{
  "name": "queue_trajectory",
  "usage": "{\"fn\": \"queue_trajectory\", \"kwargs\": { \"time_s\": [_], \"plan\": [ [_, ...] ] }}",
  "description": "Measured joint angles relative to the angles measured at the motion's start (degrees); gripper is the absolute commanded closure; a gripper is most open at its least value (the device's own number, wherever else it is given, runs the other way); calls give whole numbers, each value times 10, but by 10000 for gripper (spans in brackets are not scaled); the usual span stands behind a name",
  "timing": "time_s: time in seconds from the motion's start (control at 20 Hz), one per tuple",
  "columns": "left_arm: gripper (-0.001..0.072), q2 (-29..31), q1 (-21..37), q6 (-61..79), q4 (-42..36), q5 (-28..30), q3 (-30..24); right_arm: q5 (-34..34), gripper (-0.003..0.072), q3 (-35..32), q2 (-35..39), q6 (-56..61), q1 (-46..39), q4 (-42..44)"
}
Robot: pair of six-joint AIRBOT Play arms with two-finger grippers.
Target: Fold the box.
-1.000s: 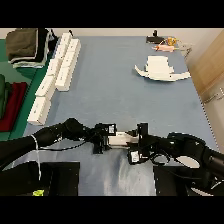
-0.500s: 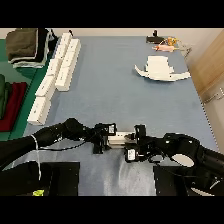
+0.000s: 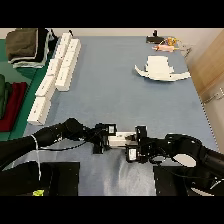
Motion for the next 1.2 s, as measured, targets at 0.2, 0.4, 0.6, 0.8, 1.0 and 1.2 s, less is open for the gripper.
{"fn": "queue_trajectory", "kwargs": {
  "time_s": [0.2,0.4,0.6,0.8,1.0,1.2],
  "plan": [
    [233,0,0,0,0,0,0,7,524,0,-1,0,0,6],
    [233,0,0,-1,-1,0,0,10,524,0,-2,0,1,10],
    [233,0,0,-1,-1,0,0,30,523,0,-2,0,1,19],
    [233,0,0,-1,-1,0,0,43,408,2,6,0,0,26],
    [233,0,0,-1,-1,0,0,31,400,6,23,2,0,27],
    [233,0,0,-1,-1,0,0,12,680,8,29,68,0,53]
  ]
}}
